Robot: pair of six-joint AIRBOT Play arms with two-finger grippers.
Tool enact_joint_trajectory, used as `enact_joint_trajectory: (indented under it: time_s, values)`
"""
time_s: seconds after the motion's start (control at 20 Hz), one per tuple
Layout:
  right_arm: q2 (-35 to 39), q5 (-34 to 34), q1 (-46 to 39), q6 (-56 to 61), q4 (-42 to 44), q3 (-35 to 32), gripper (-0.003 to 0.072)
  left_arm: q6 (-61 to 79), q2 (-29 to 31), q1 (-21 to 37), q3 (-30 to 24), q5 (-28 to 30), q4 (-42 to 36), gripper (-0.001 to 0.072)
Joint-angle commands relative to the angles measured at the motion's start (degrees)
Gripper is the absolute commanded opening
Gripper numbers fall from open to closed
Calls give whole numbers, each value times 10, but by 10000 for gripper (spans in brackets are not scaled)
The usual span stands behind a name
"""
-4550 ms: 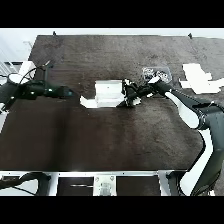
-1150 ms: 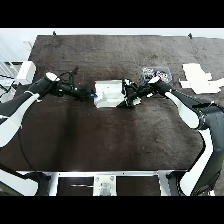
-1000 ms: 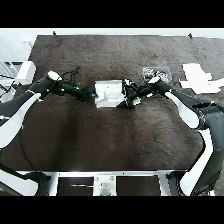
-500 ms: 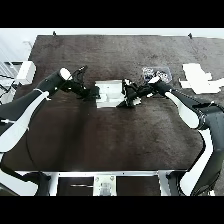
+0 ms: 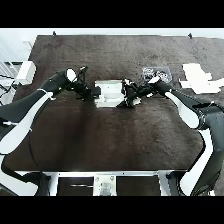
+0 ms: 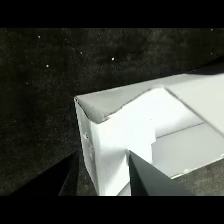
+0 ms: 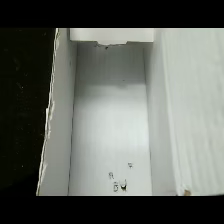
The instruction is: Fold the box and place the chain.
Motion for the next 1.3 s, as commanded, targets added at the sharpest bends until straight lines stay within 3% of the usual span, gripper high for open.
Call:
enact_joint_trajectory:
  time_s: [0.0,0.4,0.7,1.25]
  values:
    - [0,0,0,0,0,0,588,-33,-1,-17,1,22,30,367]
    - [0,0,0,0,0,0,589,-41,-3,-32,8,11,64,367]
    - [0,0,0,0,0,0,588,-100,-66,-57,122,-121,144,368]
    - [0,0,0,0,0,0,589,-138,-145,-80,231,-206,216,366]
